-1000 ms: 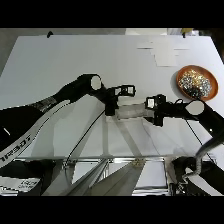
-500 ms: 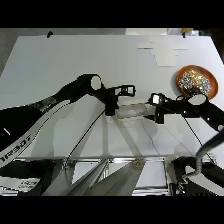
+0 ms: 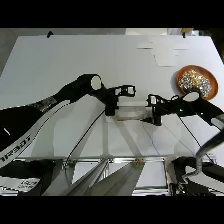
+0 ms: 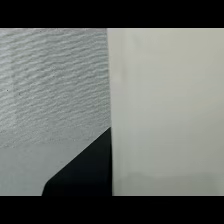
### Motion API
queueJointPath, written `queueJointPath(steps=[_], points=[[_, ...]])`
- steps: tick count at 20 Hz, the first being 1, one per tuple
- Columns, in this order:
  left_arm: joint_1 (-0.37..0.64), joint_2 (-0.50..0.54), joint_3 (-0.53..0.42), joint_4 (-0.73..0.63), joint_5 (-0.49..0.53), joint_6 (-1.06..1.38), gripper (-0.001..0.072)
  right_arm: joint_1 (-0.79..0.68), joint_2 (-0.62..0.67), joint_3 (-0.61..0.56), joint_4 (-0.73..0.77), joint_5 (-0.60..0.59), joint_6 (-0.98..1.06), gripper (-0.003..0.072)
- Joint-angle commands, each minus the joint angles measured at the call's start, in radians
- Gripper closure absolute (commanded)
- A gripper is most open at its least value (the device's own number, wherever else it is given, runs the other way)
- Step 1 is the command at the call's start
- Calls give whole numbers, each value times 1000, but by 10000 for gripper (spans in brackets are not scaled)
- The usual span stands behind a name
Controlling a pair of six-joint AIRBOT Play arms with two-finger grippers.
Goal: Fold the box and place the chain.
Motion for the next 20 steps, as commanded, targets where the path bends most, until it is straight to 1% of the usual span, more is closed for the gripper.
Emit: queueJointPath(steps=[1,5,9,11,12,13,15,16,17,18,20], points=[[0,0,0,0,1,-2,698,13,-28,1,-47,27,52,44],[0,0,0,1,1,-2,698,13,-64,1,-59,16,61,50],[0,0,0,0,1,-2,698,13,-86,1,-5,8,56,51],[0,0,0,0,1,-2,698,12,-86,1,-1,0,49,56],[0,0,0,0,1,-2,698,13,-87,1,-1,-2,49,114],[0,0,0,0,1,-2,698,13,-87,1,-1,-2,49,145],[0,0,0,0,1,-2,698,12,-87,1,-3,-14,50,157],[0,0,0,1,1,-2,698,13,-87,1,-11,-19,50,174],[0,0,0,1,1,-2,698,12,-87,1,-21,-21,50,196],[0,0,0,1,1,-2,698,13,-87,1,-27,-22,50,253],[0,0,0,0,1,-2,698,12,-90,1,-29,-25,50,257]])
